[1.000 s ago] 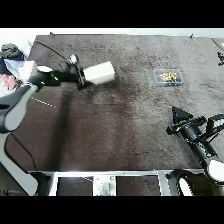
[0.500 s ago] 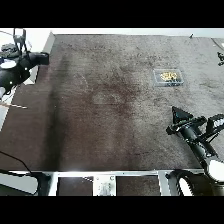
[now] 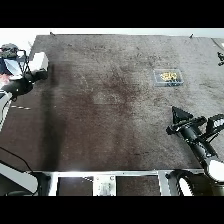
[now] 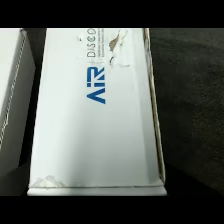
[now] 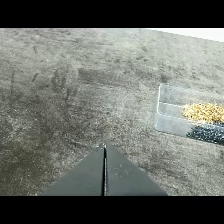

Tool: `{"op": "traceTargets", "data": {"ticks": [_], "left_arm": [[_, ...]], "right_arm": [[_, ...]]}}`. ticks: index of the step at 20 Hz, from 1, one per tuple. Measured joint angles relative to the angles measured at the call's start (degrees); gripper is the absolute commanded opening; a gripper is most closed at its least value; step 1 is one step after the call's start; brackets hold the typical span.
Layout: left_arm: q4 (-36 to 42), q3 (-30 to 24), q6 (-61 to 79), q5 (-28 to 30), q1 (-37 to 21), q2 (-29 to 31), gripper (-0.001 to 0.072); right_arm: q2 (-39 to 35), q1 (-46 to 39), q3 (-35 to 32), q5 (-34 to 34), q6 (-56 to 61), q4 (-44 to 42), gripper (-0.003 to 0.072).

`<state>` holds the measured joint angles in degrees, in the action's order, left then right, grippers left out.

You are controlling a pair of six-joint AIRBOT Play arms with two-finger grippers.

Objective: Fold the box and place the chain.

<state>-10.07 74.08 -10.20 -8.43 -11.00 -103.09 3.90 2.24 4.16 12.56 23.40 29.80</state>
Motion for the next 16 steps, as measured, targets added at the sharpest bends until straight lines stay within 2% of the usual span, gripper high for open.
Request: {"op": "traceTargets", "data": {"ticks": [4, 15, 16], "left_arm": [[-0.31, -0.04, -0.37, -3.13, -0.98, -2.47, 0.0003], [-0.04, 2.45, 2.64, -4.74, -1.42, -6.91, 0.0011], [-0.02, 2.60, 2.64, -4.42, -1.40, -7.04, 0.0043]], "right_arm": [[0.00, 0.00, 0.00, 0.00, 0.00, 0.00, 0.0008], [0.00, 0.00, 0.00, 0.00, -0.02, 0.00, 0.0008], [0.00, 0.00, 0.00, 0.00, -0.02, 0.00, 0.0008]]}}
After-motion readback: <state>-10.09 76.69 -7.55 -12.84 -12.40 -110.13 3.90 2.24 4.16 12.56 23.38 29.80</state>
